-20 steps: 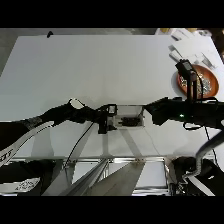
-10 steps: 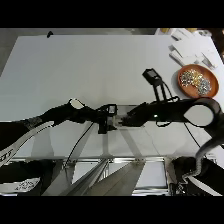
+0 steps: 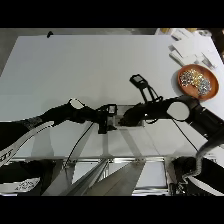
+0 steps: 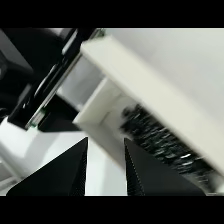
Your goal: Fold the box and place the chain.
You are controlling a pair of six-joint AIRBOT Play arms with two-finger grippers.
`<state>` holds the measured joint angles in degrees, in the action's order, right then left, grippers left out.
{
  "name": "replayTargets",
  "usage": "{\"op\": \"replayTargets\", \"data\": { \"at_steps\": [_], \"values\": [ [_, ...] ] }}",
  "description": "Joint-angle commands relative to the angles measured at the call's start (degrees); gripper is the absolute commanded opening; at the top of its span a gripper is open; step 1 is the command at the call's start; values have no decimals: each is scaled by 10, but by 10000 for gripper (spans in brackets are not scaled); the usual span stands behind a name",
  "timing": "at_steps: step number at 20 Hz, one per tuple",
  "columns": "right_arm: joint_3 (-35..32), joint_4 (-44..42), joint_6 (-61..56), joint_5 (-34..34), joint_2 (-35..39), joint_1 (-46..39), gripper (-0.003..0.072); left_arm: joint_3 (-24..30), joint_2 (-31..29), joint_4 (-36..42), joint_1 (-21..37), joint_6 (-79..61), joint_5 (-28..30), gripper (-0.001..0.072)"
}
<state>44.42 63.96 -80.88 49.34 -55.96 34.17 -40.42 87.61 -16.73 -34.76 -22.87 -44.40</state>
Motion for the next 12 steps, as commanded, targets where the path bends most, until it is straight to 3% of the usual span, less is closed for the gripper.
{"op": "replayTargets", "data": {
  "at_steps": [1, 2, 3, 4, 7, 12],
  "values": [
    [8, 4, 96, 30, 62, -82, 257, 0, 0, 0, 0, 0, 0, 314],
    [8, 4, 111, 34, 76, -121, 216, 0, 0, 0, 0, 0, 0, 314],
    [8, 1, 144, 43, 84, -164, 91, 0, 0, 0, 0, 0, 0, 314],
    [8, -6, 189, 62, 84, -212, 33, 0, 0, 0, 0, 0, 0, 314],
    [5, -12, 354, 137, 54, -314, 18, 0, 0, 0, 0, 0, 0, 314],
    [-40, -6, 604, 178, -26, -327, 17, 0, 0, 0, 0, 0, 0, 314]
  ]
}}
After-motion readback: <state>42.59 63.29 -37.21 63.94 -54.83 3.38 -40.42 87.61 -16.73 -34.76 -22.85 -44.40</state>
